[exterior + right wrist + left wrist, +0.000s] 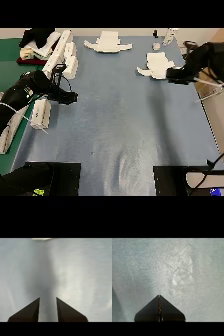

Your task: Fold the box.

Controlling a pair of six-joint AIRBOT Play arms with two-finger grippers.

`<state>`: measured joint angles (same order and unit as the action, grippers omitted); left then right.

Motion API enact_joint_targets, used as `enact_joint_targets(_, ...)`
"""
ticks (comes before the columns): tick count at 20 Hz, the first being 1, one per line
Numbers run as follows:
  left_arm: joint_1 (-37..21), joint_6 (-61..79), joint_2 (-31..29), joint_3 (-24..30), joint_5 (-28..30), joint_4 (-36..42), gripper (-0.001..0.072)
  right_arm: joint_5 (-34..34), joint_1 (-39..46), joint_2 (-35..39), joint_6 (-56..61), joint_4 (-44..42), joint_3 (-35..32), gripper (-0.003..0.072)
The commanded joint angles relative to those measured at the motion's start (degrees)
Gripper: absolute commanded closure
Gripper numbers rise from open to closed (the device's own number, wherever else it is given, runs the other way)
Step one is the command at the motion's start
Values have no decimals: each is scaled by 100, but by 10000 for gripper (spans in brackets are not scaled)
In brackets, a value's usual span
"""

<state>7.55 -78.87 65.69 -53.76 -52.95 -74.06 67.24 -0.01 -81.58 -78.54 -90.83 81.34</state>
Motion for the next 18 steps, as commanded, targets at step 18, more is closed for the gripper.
enact_joint_targets(18, -2, 2, -4, -7, 2, -2, 697, -627, 2138, -4201, -601, -2994, 3768, 362)
